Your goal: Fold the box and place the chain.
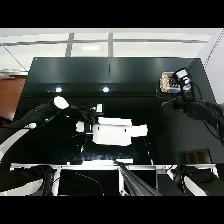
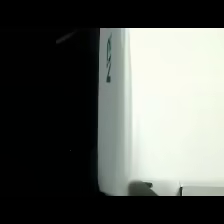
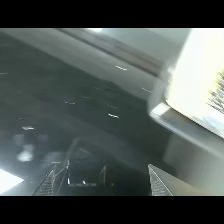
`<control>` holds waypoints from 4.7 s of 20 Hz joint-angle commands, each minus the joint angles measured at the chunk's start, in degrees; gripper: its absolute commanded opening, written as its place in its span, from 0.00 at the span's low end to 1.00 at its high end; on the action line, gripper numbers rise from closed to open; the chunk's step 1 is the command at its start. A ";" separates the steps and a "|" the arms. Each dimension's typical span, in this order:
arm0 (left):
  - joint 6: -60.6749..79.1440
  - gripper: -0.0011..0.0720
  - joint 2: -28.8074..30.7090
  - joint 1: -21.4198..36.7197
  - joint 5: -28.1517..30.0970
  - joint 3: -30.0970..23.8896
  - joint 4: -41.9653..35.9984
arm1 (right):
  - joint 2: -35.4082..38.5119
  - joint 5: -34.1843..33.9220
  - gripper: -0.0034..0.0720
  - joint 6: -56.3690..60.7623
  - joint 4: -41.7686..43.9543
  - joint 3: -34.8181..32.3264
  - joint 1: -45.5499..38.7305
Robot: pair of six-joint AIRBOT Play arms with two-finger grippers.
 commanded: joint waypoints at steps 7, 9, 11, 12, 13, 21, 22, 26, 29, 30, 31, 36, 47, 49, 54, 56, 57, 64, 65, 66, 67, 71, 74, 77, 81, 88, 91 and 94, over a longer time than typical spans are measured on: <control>0.13 0.05 -2.56 -0.20 2.78 -0.17 0.46 | -1.18 0.33 0.92 -22.40 12.15 -5.22 5.97; -0.74 0.05 -2.56 -0.17 2.56 -0.20 0.48 | -1.53 -1.36 0.92 -26.23 12.22 -5.27 7.91; -0.74 0.05 -2.56 -0.20 2.45 -0.20 0.39 | -2.75 -1.36 0.92 -26.86 12.22 -5.35 10.08; -0.74 0.05 -2.56 -0.20 2.45 -0.20 0.39 | -3.67 -1.38 0.92 -26.84 12.24 -5.35 11.10; -0.76 0.05 -2.56 -0.20 2.38 -0.20 0.39 | -4.68 -1.36 0.92 -26.84 12.31 -5.35 12.41; -0.72 0.05 -2.56 -0.20 2.43 -0.17 0.48 | -11.08 -2.49 0.92 -33.86 11.56 -5.35 20.83; -0.72 0.05 -2.56 -0.20 2.43 -0.17 0.50 | -11.08 -4.22 0.92 -34.84 10.10 -5.35 20.76; -0.72 0.05 -2.56 -0.20 2.43 -0.17 0.68 | -11.08 -11.15 0.92 -40.30 12.11 -5.35 20.74; -0.72 0.05 -2.56 -0.20 2.43 -0.17 0.92 | -11.13 -11.19 0.92 -45.48 16.11 -5.38 21.84; -0.72 0.05 -2.56 -0.20 2.43 -0.17 0.92 | -11.45 -11.19 0.92 -46.71 17.84 -5.38 21.84; -0.72 0.05 -2.56 -0.20 2.43 -0.17 0.92 | -12.04 -11.23 0.92 -47.63 19.61 -5.38 21.88; -0.72 0.05 -2.56 -0.20 2.43 -0.17 0.90 | -15.21 -7.74 0.92 -50.56 23.28 -5.38 25.42; -0.74 0.05 -2.56 -0.20 2.40 -0.17 0.87 | -15.69 2.58 0.92 -45.35 20.55 -5.31 30.56; -0.74 0.05 -2.56 -0.20 2.40 -0.17 0.87 | -14.86 3.06 0.92 -44.26 20.20 -5.29 30.47; -0.74 0.05 -2.56 -0.20 2.45 -0.17 0.87 | -11.13 6.47 0.92 -38.75 17.70 -5.29 28.26; -0.74 0.05 -2.56 -0.20 2.45 -0.17 0.87 | -9.84 6.38 0.92 -38.73 17.73 -5.29 26.69; -0.74 0.05 -2.56 -0.20 2.45 -0.17 0.87 | -9.51 6.40 0.92 -38.75 17.73 -5.29 26.16; -0.76 0.05 -2.56 -0.20 2.43 -0.17 0.87 | -9.40 8.90 0.92 -38.71 18.23 -5.01 25.66; -0.76 0.05 -2.56 -0.20 2.45 -0.17 0.87 | -9.40 8.81 0.92 -38.71 18.86 -5.01 25.66; -0.74 0.05 -2.56 -0.20 2.45 -0.17 0.87 | -9.42 8.87 0.92 -38.71 19.52 -5.01 25.66; -0.74 0.05 -2.56 -0.20 2.45 -0.17 0.87 | -9.42 8.96 0.92 -38.71 19.54 -5.01 25.66; -0.74 0.05 -2.56 -0.20 2.45 -0.17 0.87 | -10.32 8.68 0.92 -40.70 23.56 -5.01 23.26; -0.70 0.05 -2.56 -0.28 2.49 -0.17 0.87 | -12.20 5.62 0.92 -52.89 33.59 -5.01 19.74; -0.70 0.05 -2.56 -0.31 2.78 -0.17 0.87 | -14.03 5.51 0.92 -54.82 35.63 -5.01 18.99; -0.68 0.05 -2.43 -0.33 2.71 -0.17 0.92 | -14.60 5.70 0.92 -54.82 35.93 -5.01 18.99; -0.72 0.05 -1.75 -3.17 2.23 0.55 6.99 | -14.60 2.45 0.92 -54.82 35.95 -4.42 19.02; -0.70 0.05 -1.60 -2.95 0.37 0.55 7.06 | -14.60 -0.24 0.92 -54.82 35.98 -4.28 19.23; -0.70 0.05 -1.60 -2.93 -1.49 0.55 7.06 | -14.60 -0.74 0.92 -54.82 35.98 -4.17 21.51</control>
